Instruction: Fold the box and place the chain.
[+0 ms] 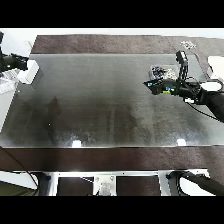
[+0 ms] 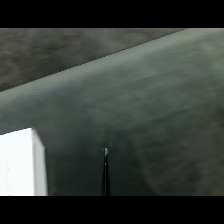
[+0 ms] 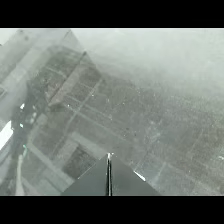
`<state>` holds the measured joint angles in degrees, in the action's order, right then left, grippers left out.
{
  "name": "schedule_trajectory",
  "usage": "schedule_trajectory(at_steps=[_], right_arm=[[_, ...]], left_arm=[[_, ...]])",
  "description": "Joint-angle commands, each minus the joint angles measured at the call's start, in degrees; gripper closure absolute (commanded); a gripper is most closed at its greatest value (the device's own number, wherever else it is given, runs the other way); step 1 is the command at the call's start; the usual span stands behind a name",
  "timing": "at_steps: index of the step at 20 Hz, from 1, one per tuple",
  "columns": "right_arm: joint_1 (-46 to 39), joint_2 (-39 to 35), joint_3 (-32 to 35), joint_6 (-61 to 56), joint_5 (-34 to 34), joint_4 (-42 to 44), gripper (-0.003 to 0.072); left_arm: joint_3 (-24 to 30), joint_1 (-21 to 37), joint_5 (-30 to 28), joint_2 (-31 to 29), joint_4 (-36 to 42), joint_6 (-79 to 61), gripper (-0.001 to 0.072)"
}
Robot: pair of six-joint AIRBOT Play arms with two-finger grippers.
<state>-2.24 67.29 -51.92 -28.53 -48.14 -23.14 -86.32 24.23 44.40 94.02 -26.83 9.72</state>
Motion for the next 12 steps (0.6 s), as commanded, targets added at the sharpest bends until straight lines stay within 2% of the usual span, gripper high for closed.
schedule_trajectory(at_steps=[1,3,5,9,12], right_arm=[[-0.02,-2.6,0.04,0.07,0.68,0.0,0.0672],[-0.02,-4.79,0.04,0.07,1.68,-0.04,0.0672],[0.0,-7.37,0.42,0.04,3.5,-0.74,0.0673],[0.0,-14.51,5.73,0.13,9.29,-1.55,0.0673],[0.02,-22.05,13.31,0.68,13.35,-2.16,0.0673]], left_arm=[[3.3,-0.39,5.6,-6.64,5.29,2.25,0.0695],[7.34,-1.68,4.68,-11.76,8.24,1.75,0.0695],[12.28,-4.81,1.42,-16.92,8.48,-1.2,0.0696],[26.05,-13.62,-10.51,-28.0,10.05,-4.9,0.0696],[38.14,-22.08,-23.3,-36.02,14.03,-12.85,0.0695]])
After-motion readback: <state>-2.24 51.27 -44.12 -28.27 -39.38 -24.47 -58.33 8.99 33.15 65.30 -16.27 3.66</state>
